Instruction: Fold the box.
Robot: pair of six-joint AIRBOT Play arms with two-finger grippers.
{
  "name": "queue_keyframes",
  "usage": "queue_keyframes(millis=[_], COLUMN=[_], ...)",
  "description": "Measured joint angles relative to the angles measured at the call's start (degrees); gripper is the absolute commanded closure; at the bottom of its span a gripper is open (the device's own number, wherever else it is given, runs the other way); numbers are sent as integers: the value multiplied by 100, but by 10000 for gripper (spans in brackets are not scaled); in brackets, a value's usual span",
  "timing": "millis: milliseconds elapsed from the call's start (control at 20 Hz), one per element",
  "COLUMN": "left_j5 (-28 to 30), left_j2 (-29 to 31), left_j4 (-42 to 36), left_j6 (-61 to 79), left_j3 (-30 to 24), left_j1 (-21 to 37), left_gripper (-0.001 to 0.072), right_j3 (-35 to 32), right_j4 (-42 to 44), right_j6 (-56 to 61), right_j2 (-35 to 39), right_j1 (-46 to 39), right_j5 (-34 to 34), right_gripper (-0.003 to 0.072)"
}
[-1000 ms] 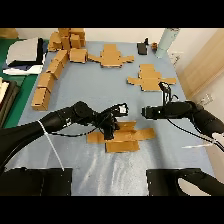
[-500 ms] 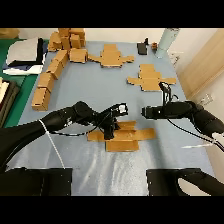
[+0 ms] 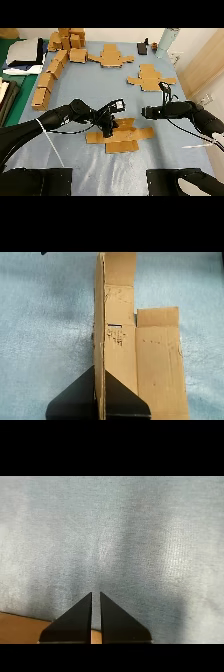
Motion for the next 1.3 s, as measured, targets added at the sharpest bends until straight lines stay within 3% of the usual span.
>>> queue_keyframes(millis=[750, 850, 1000, 1300], left_j5=[116, 111, 35, -184], left_j2=[-144, -146, -146, -149], left_j4=[-42, -37, -35, -33], left_j6=[142, 142, 142, 125], left_j3=[4, 4, 4, 2], left_j1=[72, 76, 79, 76], left_gripper=[694, 694, 695, 695], right_j3=[0, 0, 0, 0], right_j4=[4, 4, 0, -369], right_j6=[-2, -2, -2, -66], right_j2=[0, 0, 11, 680], right_j1=[0, 0, 0, 17], right_j5=[-4, -22, -105, -387], right_gripper=[605, 680, 681, 682])
